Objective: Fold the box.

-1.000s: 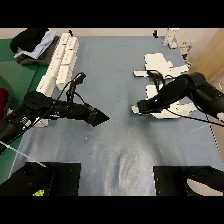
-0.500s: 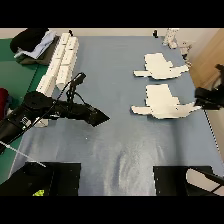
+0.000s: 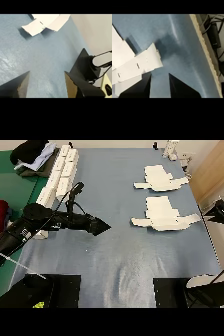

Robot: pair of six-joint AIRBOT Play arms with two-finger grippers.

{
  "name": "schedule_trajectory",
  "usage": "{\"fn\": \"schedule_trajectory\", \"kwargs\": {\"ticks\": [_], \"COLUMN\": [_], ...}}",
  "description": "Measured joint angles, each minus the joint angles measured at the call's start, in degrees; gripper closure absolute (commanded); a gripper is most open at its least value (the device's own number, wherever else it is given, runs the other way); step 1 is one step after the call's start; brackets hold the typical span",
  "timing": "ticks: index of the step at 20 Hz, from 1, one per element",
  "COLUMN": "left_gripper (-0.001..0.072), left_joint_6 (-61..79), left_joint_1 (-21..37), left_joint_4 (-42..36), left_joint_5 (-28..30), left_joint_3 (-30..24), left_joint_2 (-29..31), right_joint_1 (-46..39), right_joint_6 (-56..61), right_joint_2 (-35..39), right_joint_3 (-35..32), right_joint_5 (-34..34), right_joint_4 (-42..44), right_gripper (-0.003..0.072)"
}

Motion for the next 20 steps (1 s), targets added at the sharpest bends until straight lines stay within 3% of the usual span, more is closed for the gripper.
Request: {"fn": "schedule_trajectory", "kwargs": {"ticks": [4, 10, 12, 14, 15, 20], "left_gripper": [0.0058, 0.0058, 0.0058, 0.0058, 0.0058, 0.0059], "left_joint_6": [0.0, -0.02, -0.04, -0.04, -0.04, -1.09], "left_joint_1": [0.0, 0.0, 0.0, 0.0, 0.0, 0.0], "left_joint_4": [-0.94, -2.97, -3.41, -3.67, -3.91, -4.46], "left_joint_5": [0.48, 0.85, 0.9, 0.92, 0.94, 1.11], "left_joint_3": [0.0, 0.0, 0.0, 0.0, 0.0, 0.0], "left_joint_2": [0.0, 0.0, 0.0, 0.0, 0.0, 0.0], "right_joint_1": [-0.61, 1.11, 2.29, 3.52, 4.24, 8.9], "right_joint_6": [-2.16, -6.45, -7.56, -8.48, -8.72, -9.33], "right_joint_2": [-8.28, -15.74, -16.63, -17.11, -17.29, -16.33], "right_joint_3": [7.41, 10.23, 10.47, 10.58, 10.64, 10.01], "right_joint_5": [-3.39, -7.82, -8.7, -9.31, -9.7, -12.24], "right_joint_4": [1.95, 5.86, 6.78, 7.5, 7.8, 9.84], "right_gripper": [0.0349, 0.0367, 0.0428, 0.0627, 0.0683, 0.0685]}}
